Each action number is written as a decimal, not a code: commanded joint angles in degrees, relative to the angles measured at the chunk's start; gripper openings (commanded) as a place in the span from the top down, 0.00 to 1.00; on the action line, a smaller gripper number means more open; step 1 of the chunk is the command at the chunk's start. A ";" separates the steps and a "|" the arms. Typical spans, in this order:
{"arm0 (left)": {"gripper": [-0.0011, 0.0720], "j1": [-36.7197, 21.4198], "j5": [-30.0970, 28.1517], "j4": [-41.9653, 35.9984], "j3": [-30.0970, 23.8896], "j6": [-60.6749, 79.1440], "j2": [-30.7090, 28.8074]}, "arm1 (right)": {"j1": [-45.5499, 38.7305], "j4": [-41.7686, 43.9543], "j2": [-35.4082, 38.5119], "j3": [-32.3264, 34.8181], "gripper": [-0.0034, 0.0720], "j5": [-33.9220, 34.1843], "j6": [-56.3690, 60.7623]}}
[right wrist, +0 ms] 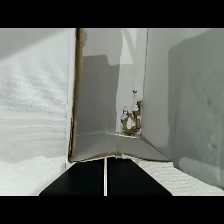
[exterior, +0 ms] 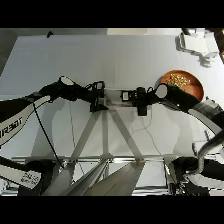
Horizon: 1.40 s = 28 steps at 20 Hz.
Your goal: Fold the box and place the chain.
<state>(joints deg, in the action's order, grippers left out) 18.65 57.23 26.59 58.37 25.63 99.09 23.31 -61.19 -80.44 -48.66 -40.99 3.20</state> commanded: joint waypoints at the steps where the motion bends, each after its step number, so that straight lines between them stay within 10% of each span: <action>1: 0.68 0.00 -0.02 0.00 -0.02 0.00 -0.02 | 0.02 3.52 0.02 -0.02 0.94 1.27 0.02; 11: 0.68 0.00 -0.02 0.00 -0.02 0.00 0.00 | 0.00 6.10 0.02 -0.02 0.57 2.47 0.04; 15: 0.68 0.00 -0.02 -0.02 -0.02 0.00 0.00 | 0.00 4.09 0.31 -0.02 0.94 2.49 3.21; 28: 0.68 0.00 -0.02 0.00 -0.02 0.00 -0.02 | -6.05 -27.47 22.99 -0.02 0.94 -7.85 53.92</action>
<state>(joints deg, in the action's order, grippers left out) 18.65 57.21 26.57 58.37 25.61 99.11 20.75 -80.95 -62.65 -48.64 -44.47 44.56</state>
